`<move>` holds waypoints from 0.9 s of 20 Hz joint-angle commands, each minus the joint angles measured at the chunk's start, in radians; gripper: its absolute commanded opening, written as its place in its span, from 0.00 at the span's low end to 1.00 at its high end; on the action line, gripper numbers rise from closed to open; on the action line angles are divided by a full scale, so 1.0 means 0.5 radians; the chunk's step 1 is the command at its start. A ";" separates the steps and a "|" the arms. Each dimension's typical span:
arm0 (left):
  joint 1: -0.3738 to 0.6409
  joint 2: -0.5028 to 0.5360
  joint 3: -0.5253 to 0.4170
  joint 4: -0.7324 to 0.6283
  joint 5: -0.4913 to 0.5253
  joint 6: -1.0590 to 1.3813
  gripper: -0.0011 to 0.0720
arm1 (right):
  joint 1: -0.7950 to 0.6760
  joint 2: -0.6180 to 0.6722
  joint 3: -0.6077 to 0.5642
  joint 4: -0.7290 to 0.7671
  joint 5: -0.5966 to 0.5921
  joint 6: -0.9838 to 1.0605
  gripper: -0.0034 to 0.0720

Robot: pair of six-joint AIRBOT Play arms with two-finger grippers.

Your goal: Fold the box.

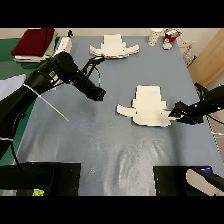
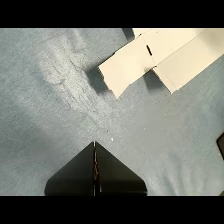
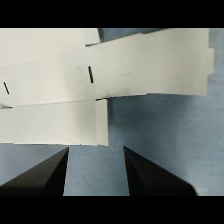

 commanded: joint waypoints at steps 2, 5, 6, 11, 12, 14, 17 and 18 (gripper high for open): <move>0.000 0.000 -0.001 0.000 -0.001 0.001 0.03 | -0.005 0.024 0.209 -0.475 0.054 0.067 0.71; 0.001 -0.001 -0.001 0.000 0.001 0.001 0.03 | -0.158 -0.077 0.383 -0.678 0.037 0.126 0.65; 0.001 0.000 -0.001 0.000 0.001 0.001 0.03 | -0.241 -0.150 0.401 -0.617 0.040 0.107 0.65; 0.000 -0.001 -0.001 0.000 0.000 0.000 0.03 | -0.537 -0.584 0.402 0.057 0.031 -0.486 0.65; 0.000 0.000 -0.001 0.000 0.000 0.001 0.03 | -0.560 -0.661 0.402 0.175 0.031 -0.577 0.65; 0.000 -0.001 -0.001 0.000 0.016 0.001 0.03 | -0.561 -0.770 0.402 0.242 0.021 -0.676 0.65; 0.001 -0.001 -0.001 0.000 0.034 0.001 0.03 | -0.555 -0.855 0.401 0.394 -0.038 -0.801 0.63; 0.000 0.000 -0.001 0.000 0.034 0.001 0.03 | -0.555 -0.869 0.401 0.460 -0.062 -0.832 0.62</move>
